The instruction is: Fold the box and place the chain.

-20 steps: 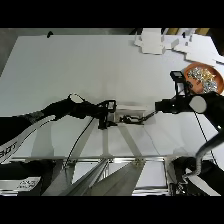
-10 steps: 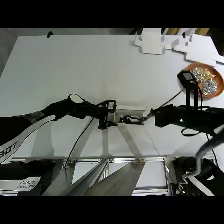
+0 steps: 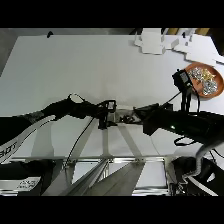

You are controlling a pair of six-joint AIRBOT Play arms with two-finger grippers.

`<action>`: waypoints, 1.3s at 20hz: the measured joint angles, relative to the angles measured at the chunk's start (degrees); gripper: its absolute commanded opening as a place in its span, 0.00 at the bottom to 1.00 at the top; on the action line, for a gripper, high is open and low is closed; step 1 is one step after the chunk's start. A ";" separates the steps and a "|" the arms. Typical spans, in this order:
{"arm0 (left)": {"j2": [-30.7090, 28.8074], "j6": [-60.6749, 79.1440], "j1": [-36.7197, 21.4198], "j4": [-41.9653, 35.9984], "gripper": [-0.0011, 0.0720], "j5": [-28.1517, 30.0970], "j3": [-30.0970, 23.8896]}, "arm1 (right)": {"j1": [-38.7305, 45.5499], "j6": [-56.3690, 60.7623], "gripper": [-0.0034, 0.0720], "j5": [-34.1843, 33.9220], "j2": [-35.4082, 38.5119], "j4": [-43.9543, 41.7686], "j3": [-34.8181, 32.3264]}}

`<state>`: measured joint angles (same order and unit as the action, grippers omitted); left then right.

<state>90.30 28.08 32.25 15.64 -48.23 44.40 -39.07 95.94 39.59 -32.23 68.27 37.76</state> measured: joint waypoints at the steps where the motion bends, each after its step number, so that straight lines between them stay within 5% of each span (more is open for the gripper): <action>1: 0.00 0.00 0.00 0.00 0.22 0.00 0.00 | -0.46 0.00 0.06 -1.57 -0.55 -0.09 0.00; 7: 0.00 0.00 0.00 0.00 0.22 0.00 0.00 | -1.40 -0.02 0.06 -7.04 -3.15 -0.76 0.00; 16: 0.00 0.00 0.00 0.02 0.22 0.00 0.00 | -1.51 -0.02 0.06 0.22 -13.75 3.87 0.00; 19: 0.00 0.00 0.00 0.02 0.22 0.00 0.00 | -1.51 -0.02 0.23 0.92 -17.68 4.42 0.00; 22: -0.02 0.00 0.00 0.00 0.22 0.00 -0.02 | -1.49 -0.02 0.23 1.36 -19.34 4.76 0.15; 26: 0.00 0.00 0.00 0.02 0.22 0.00 0.00 | 1.44 0.00 0.36 4.52 -20.11 4.94 3.21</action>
<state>90.30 28.08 32.25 15.66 -48.23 44.40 -37.63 95.94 44.12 -52.34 73.21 40.97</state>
